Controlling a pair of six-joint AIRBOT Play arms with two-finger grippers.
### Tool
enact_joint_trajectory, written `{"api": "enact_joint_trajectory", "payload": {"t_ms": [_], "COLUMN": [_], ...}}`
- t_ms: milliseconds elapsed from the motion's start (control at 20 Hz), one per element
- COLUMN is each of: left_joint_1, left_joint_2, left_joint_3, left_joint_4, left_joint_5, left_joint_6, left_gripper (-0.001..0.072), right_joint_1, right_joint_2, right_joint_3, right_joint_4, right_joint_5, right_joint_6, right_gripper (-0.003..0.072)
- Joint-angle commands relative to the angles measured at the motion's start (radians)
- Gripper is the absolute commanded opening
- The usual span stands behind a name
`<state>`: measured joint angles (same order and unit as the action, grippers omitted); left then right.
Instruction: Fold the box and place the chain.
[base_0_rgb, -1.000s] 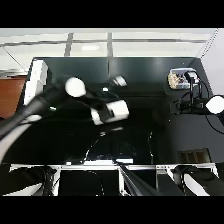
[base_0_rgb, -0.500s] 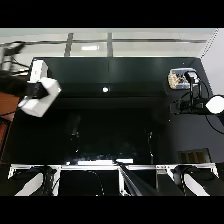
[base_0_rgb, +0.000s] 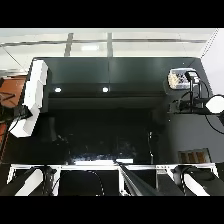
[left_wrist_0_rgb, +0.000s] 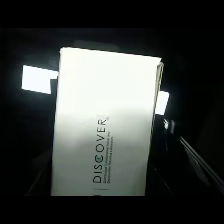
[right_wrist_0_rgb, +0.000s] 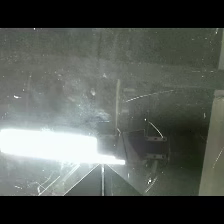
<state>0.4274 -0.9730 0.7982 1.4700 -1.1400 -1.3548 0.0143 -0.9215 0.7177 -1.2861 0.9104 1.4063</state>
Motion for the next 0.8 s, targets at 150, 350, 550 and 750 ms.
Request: {"api": "enact_joint_trajectory", "payload": {"t_ms": [150, 350, 550, 750], "left_joint_1": [0.089, 0.089, 0.089, 0.079], "left_joint_2": [-0.028, -0.124, -0.202, -0.211], "left_joint_3": [-0.049, -0.048, -0.018, 0.042], "left_joint_4": [-0.095, -0.18, -0.148, -0.143], "left_joint_5": [0.19, 0.233, 0.304, 0.322], "left_joint_6": [0.151, 0.263, 0.271, 0.274], "left_gripper": [0.0349, 0.0351, 0.0362, 0.0714], "right_joint_1": [0.0, 0.0, 0.0, 0.0], "right_joint_2": [0.0, 0.0, 0.0, 0.0], "right_joint_3": [0.0, 0.0, 0.0, 0.0], "right_joint_4": [0.008, 0.011, 0.024, 0.031], "right_joint_5": [-0.015, -0.021, -0.018, -0.021], "right_joint_6": [0.002, 0.025, 0.031, 0.031], "right_gripper": [0.0018, 0.0018, 0.0018, 0.0018]}}
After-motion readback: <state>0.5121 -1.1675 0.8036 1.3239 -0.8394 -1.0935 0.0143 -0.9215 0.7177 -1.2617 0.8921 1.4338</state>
